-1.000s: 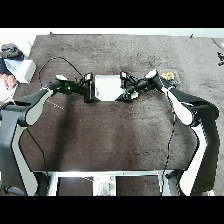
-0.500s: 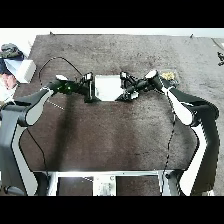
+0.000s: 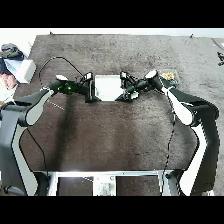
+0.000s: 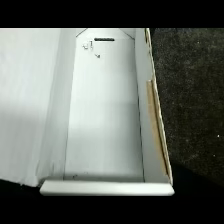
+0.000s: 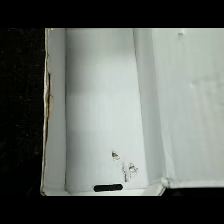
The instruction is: Fold the box and place the chain.
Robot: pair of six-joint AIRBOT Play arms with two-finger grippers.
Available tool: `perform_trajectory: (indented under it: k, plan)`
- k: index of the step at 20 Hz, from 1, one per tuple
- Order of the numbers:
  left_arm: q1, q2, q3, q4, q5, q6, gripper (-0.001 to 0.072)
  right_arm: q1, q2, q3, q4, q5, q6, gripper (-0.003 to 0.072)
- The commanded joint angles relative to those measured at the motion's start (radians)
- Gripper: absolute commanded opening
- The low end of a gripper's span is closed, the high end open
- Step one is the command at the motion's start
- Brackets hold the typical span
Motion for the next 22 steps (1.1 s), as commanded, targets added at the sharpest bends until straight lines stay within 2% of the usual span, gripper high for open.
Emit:
perform_trajectory:
  k: [1, 11, 22]
  plan:
    - [-0.002, -0.001, 0.001, 0.005, 0.004, -0.002, 0.0708, 0.000, -0.001, 0.000, 0.000, 0.000, 0.000, 0.0472]
    - [-0.002, -0.004, 0.001, 0.026, 0.031, -0.002, 0.0708, 0.000, -0.001, 0.000, 0.000, 0.000, 0.000, 0.0472]
    - [-0.002, -0.010, 0.001, -0.003, 0.013, 0.000, 0.0708, 0.000, -0.001, 0.000, 0.000, 0.000, 0.000, 0.0471]
